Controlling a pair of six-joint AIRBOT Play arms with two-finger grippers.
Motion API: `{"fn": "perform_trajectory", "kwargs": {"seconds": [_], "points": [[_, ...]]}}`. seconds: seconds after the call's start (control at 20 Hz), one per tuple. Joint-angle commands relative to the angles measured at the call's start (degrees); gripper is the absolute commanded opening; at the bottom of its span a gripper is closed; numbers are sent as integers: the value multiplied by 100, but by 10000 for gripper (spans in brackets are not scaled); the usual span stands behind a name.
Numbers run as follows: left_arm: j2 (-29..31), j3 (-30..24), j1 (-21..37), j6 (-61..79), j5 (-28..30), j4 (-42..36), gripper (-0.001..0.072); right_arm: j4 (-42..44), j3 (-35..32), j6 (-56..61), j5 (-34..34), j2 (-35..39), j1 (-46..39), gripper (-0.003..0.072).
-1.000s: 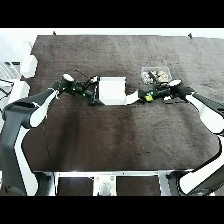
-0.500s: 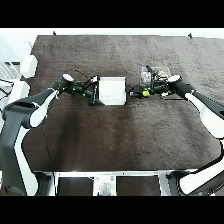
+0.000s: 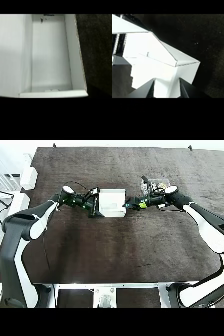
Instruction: Fold the box and place the chain.
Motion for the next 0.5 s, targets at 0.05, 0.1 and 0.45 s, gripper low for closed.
{"fn": "perform_trajectory", "kwargs": {"seconds": [0.05,0.1,0.45], "points": [[-2,0,2,2,0,2,376,-328,151,164,-2,4,109,376],[-2,0,2,0,2,2,377,-577,212,313,-7,4,146,376],[-2,0,2,0,0,2,376,-2015,688,1469,-155,4,564,387]]}}
